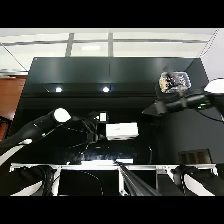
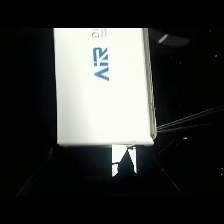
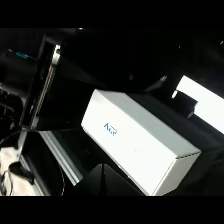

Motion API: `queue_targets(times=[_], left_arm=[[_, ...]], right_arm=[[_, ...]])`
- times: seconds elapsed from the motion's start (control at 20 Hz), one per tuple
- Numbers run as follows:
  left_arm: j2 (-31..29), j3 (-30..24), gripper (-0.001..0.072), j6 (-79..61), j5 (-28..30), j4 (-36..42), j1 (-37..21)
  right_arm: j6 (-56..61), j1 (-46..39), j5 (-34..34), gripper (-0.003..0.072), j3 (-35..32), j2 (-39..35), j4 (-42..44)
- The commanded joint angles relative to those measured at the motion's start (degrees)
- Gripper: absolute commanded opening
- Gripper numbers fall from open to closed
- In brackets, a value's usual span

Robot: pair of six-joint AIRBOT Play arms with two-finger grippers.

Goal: Fold the box and place the chain.

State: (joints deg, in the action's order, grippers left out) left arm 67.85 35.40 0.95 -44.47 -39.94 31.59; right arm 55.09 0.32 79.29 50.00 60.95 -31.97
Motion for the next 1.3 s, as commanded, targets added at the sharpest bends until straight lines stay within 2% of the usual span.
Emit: queue_targets(times=[0.0, 0.1, 0.2, 0.3, 0.4, 0.55, 0.75, 0.9, 1.1, 1.25], left_arm=[[-6.78, 0.07, 0.0713, 13.16, -4.28, -10.56, -1.31], [-8.81, 1.25, 0.0712, 16.96, -4.44, -8.81, -0.11], [-7.17, 4.39, 0.0712, 19.69, -3.78, -8.81, 2.84], [-3.39, 8.11, 0.0712, 21.16, -1.51, -7.93, 6.16], [1.79, 11.32, 0.0712, 21.46, 2.99, -4.96, 8.79], [8.48, 15.63, 0.0712, 21.35, 8.9, -4.96, 12.92], [13.16, 19.34, 0.0712, 21.42, 6.51, -4.55, 14.03], [13.31, 19.71, 0.0712, 21.42, 6.36, -4.59, 13.97], [13.31, 19.69, 0.0712, 21.42, -0.22, -4.57, 13.92], [13.31, 19.69, 0.0712, 21.42, -1.2, -4.59, 13.92]], right_arm=[[-0.02, -7.8, 2.16, 0.0014, 1.01, -6.23, -2.51], [-0.02, -9.25, 2.1, 0.0014, 0.98, -6.56, -2.6], [-0.02, -9.14, 0.87, 0.0014, 0.98, -6.56, -2.45], [-0.02, -9.11, 0.35, 0.0014, 0.98, -6.56, -2.49], [-0.02, -9.11, 0.2, 0.0014, 0.98, -6.56, -2.47], [-0.02, -9.11, 0.13, 0.0015, 0.98, -6.56, -2.49], [-0.09, -9.11, 0.04, 0.0014, 0.98, -6.56, -2.58], [-0.07, -9.11, 0.0, 0.0015, 0.98, -6.56, -2.58], [-0.07, -9.11, -0.15, 0.0015, 0.98, -6.56, -2.58], [-0.07, -9.11, -0.9, 0.0015, 0.98, -6.56, -2.58]])
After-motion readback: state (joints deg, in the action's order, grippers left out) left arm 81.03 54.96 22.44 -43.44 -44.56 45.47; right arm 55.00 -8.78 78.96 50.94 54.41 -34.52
